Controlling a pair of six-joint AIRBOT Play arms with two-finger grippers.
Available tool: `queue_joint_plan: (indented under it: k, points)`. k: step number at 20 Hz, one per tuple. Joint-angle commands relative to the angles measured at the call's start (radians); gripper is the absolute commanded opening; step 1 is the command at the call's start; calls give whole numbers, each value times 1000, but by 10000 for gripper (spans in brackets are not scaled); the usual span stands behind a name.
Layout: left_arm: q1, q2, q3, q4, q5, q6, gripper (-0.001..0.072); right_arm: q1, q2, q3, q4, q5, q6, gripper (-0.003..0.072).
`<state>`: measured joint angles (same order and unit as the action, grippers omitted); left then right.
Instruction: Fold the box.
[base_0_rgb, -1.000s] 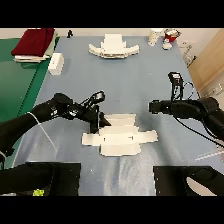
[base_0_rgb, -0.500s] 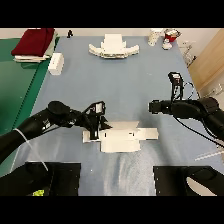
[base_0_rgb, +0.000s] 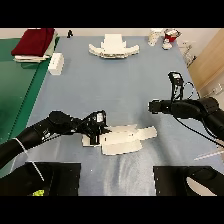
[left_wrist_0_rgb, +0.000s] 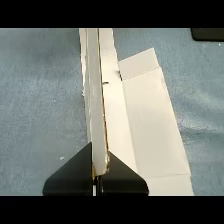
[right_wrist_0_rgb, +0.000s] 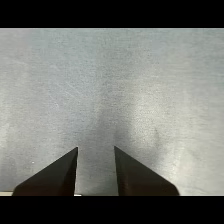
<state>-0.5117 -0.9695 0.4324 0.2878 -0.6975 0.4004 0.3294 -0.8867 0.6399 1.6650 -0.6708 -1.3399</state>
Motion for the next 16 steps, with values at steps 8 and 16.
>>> queue_joint_plan:
  k: [8,16]
  points:
    - [52,-31,48,-5,-72,0,13,1,0,1,0,10,0,365]
    - [52,-102,48,-3,-116,0,13,1,1,1,2,8,0,365]
